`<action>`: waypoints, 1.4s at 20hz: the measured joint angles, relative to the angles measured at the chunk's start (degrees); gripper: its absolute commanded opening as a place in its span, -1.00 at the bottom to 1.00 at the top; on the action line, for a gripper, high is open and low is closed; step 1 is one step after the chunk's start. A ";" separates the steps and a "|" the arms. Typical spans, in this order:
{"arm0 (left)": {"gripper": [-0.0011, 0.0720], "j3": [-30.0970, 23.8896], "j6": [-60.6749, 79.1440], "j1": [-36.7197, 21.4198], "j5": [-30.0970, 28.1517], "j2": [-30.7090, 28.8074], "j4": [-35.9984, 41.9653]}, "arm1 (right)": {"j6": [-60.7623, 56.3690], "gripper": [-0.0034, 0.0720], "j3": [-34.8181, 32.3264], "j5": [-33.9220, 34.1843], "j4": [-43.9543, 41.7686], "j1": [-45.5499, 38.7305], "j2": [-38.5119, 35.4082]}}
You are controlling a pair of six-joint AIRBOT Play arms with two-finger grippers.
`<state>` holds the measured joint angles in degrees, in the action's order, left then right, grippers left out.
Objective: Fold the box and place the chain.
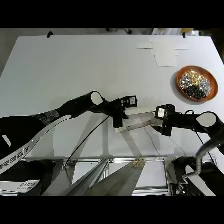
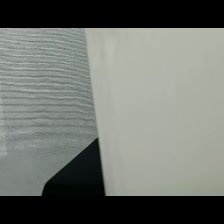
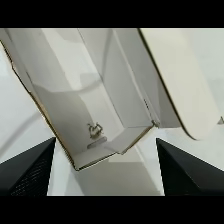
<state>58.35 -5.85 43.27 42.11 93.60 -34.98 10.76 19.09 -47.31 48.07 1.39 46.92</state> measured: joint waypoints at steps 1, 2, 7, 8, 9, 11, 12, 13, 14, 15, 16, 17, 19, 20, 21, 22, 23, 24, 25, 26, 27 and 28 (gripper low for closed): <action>-0.94 0.00 0.00 0.00 0.02 0.00 0.00 | 1.36 0.92 0.00 0.02 -0.83 -0.11 0.61; -0.94 0.02 0.02 0.00 0.04 -0.02 0.00 | 2.27 0.92 0.00 0.07 -1.70 -0.17 1.38; -0.94 0.00 0.00 0.00 0.15 -0.02 0.00 | 7.15 0.81 0.22 0.13 -4.70 -0.31 5.53; -0.94 0.02 0.00 0.00 0.15 -0.02 0.00 | 7.72 0.81 0.48 -0.15 -5.27 -0.33 6.60; -0.94 0.00 0.02 0.00 0.17 0.00 0.00 | 8.20 0.81 0.85 -0.50 -5.70 -0.33 7.76; -0.94 0.02 0.02 0.00 0.17 -0.02 -0.04 | 8.46 0.81 1.73 -1.79 -6.21 -0.35 9.81; -0.94 0.00 0.04 0.00 0.17 -0.02 -0.07 | 8.17 0.81 2.16 -2.64 -6.36 -0.35 10.80; -0.94 0.02 0.04 0.00 0.17 -0.02 -0.07 | 7.43 0.81 2.49 -3.56 -6.36 -0.35 11.58; -0.94 0.02 0.04 0.00 0.15 -0.02 -0.09 | 6.75 0.81 2.71 -4.33 -6.25 -0.35 12.17; -0.94 0.02 0.07 0.00 0.15 -0.02 -0.11 | 5.92 0.81 2.89 -5.18 -5.97 -0.35 12.70; -0.94 0.02 0.09 0.00 0.15 -0.02 -0.11 | 5.44 0.81 2.99 -6.03 -5.57 -0.37 13.09; -0.94 0.02 0.09 0.00 0.15 -0.02 -0.13 | 5.01 0.81 3.08 -6.67 -5.20 -0.37 13.40; -0.94 0.02 0.09 0.00 0.17 -0.02 -0.20 | 4.17 0.81 3.17 -7.56 -4.63 -0.28 13.88; -0.94 0.02 0.09 0.00 0.17 -0.02 -0.20 | 3.72 0.80 3.21 -7.82 -4.28 -0.11 14.10; -0.94 0.02 0.11 0.00 0.20 -0.02 -0.20 | 3.21 0.80 3.21 -8.11 -3.80 0.15 14.38; -0.94 0.00 0.11 0.00 0.28 -0.02 -0.20 | 2.86 0.80 3.21 -8.31 -3.34 0.44 14.67; -0.94 0.02 0.11 0.00 0.35 -0.02 -0.20 | 2.58 0.79 3.21 -8.28 -2.99 0.72 14.97; -0.94 0.00 0.11 0.00 0.35 -0.02 -0.17 | 2.47 0.78 3.21 -8.11 -2.71 0.87 15.17; -0.94 0.00 0.11 0.00 0.33 -0.02 -0.13 | 2.27 0.66 3.21 -7.80 -2.54 1.05 15.34; -0.94 0.00 0.11 0.00 0.31 -0.02 -0.13 | 2.25 0.61 3.21 -7.39 -2.43 1.14 15.45; -0.94 0.00 0.11 0.00 0.28 -0.02 -0.09 | 2.14 0.61 3.21 -7.13 -2.27 1.20 15.54; -0.94 0.00 0.11 0.00 0.24 -0.02 -0.07 | 2.12 0.60 3.21 -6.91 -2.19 1.27 15.61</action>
